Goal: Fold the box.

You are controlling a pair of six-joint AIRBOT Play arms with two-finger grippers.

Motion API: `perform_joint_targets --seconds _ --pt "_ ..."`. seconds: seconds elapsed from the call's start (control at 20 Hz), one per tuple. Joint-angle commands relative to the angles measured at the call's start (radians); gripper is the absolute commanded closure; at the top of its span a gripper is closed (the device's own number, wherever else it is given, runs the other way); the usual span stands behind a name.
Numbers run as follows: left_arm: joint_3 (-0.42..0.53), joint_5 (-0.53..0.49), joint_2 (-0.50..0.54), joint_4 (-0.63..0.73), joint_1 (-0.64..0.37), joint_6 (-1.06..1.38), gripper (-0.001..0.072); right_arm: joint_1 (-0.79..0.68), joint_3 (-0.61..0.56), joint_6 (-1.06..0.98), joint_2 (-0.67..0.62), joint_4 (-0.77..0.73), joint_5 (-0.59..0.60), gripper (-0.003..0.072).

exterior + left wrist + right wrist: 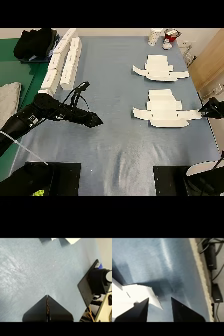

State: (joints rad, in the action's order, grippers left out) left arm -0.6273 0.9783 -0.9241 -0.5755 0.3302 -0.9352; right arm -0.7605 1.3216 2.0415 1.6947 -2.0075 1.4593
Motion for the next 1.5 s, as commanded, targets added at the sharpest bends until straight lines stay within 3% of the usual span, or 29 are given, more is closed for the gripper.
perform_joint_targets --seconds 0.0,0.3,0.35,0.4,0.75,0.9,1.0,1.15,1.3,1.4,1.45 --pt "0.000 0.000 0.001 0.005 0.000 0.000 0.0697 -0.003 0.010 0.092 0.074 -0.102 0.088 0.0244" --pt "0.000 0.000 0.001 0.019 0.000 0.000 0.0696 0.074 0.011 0.132 0.076 -0.168 0.125 0.0447" --pt "0.000 0.000 0.001 0.019 0.000 0.000 0.0697 0.095 0.011 0.132 0.076 -0.169 0.135 0.0641" --pt "0.000 0.000 0.001 0.019 0.000 0.000 0.0697 0.121 0.011 0.131 0.076 -0.174 0.148 0.0683" --pt "0.000 -0.020 0.001 0.022 0.000 0.001 0.0697 0.363 0.010 -0.022 0.048 -0.235 0.154 0.0684" --pt "0.000 -0.029 0.001 0.021 -0.003 0.000 0.0697 0.512 -0.051 -0.086 -0.029 -0.234 0.112 0.0684" --pt "0.000 -0.010 0.001 0.022 -0.019 -0.006 0.0697 0.608 -0.153 -0.090 -0.120 -0.233 0.044 0.0684" --pt "-0.009 0.116 0.001 0.022 -0.104 -0.008 0.0697 0.715 -0.377 -0.128 -0.301 -0.233 -0.092 0.0685" --pt "-0.010 0.247 0.001 0.020 -0.201 -0.008 0.0697 0.804 -0.636 -0.205 -0.520 -0.232 -0.334 0.0671" --pt "-0.010 0.262 0.001 0.018 -0.228 -0.008 0.0697 0.855 -0.730 -0.231 -0.589 -0.229 -0.405 0.0378" --pt "-0.010 0.261 0.001 0.018 -0.229 -0.005 0.0697 0.869 -0.742 -0.231 -0.591 -0.224 -0.391 0.0387"
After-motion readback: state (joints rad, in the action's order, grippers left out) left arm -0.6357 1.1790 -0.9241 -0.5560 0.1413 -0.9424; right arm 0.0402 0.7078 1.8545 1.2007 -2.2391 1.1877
